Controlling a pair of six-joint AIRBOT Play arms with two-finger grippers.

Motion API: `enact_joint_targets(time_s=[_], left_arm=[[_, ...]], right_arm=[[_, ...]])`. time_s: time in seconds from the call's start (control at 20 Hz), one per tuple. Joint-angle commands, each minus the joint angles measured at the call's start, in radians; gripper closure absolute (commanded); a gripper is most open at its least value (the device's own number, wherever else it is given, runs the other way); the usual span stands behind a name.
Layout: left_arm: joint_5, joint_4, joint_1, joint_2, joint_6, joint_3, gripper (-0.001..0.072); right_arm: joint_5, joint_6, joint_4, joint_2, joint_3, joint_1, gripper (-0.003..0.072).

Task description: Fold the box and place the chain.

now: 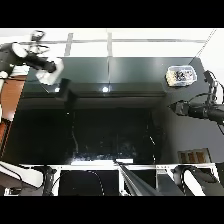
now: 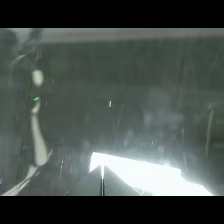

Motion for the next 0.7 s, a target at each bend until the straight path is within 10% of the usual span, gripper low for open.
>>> enact_joint_targets(time_s=[0.0,0.15,0.35,0.45,0.65], left_arm=[[-0.03,0.002,0.152,-0.163,-0.037,0.231,0.0369],[-0.069,0.022,0.174,-0.305,-0.038,0.376,0.0353],[-0.014,0.011,0.165,-0.342,-0.037,0.347,0.0348],[-0.016,0.012,0.157,-0.327,-0.074,0.358,0.0002],[-0.05,0.003,0.134,-0.183,-0.153,0.396,0.0005]], right_arm=[[-0.123,0.052,0.005,-0.001,0.0,0.032,0.067],[-0.164,0.082,0.005,-0.001,0.0,0.057,0.067],[-0.186,0.096,0.005,-0.007,0.0,0.093,0.0671],[-0.199,0.106,0.005,-0.019,0.0,0.103,0.067],[-0.266,0.106,0.004,-0.025,0.0,0.131,0.067]])
